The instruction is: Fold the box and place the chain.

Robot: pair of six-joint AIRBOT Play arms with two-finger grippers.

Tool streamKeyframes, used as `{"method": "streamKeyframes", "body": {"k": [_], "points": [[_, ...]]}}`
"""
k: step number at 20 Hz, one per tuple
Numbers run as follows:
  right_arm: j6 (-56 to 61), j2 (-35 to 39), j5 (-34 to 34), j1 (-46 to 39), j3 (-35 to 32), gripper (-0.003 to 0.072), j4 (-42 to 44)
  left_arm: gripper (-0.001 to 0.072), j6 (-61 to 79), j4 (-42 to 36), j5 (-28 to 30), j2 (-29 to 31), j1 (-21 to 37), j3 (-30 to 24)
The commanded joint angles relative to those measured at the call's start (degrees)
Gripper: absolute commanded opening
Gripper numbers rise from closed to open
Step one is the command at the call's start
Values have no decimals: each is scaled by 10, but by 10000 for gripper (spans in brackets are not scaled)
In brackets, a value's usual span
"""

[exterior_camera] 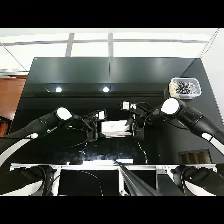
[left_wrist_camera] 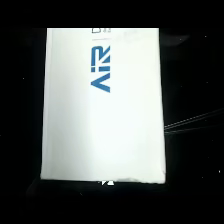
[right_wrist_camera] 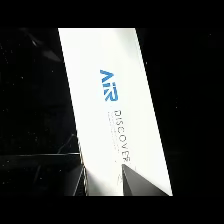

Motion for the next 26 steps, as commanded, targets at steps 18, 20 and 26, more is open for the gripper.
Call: {"method": "streamKeyframes", "body": {"k": [18, 20, 26], "points": [[340, -35, 64, -92, -40, 7, 318, 496, -1, 0, 0, 0, 0, 0], [340, -59, 62, -92, -40, 7, 312, 496, -1, 0, 0, 0, 0, 0], [355, -88, 28, -64, -40, 7, 270, 496, -1, 0, 0, 0, 0, 0]]}}
